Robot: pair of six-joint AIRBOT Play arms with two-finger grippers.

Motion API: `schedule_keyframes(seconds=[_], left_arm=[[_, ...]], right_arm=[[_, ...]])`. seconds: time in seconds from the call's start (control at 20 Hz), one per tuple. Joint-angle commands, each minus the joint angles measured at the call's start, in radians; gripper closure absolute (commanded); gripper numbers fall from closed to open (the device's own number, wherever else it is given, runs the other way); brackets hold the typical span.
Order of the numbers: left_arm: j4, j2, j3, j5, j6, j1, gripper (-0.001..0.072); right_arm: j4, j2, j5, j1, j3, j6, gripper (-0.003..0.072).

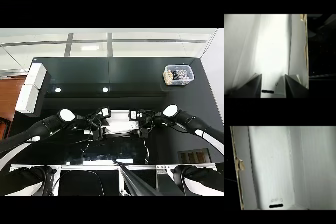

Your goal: Fold the box and place the chain.

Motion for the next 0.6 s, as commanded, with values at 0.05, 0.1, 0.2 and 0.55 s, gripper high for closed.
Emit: schedule_keyframes(seconds=[0.05,0.1,0.2,0.55], left_arm=[[0.059,0.039,0.005,-0.021,-0.066,0.013,0.0615],[0.107,0.074,0.006,-0.027,-0.145,0.028,0.0689],[0.248,0.174,0.006,-0.069,-0.372,0.084,0.0687],[0.472,0.405,-0.078,-0.315,-1.181,0.438,0.0686]], right_arm=[[0.0,0.0,0.0,0.001,0.0,0.001,0.0508],[0.0,0.0,0.0,0.001,0.0,0.001,0.0508],[0.0,0.0,0.0,0.001,0.0,0.001,0.0508],[0.0,0.0,0.0,0.001,0.0,0.001,0.0508]])
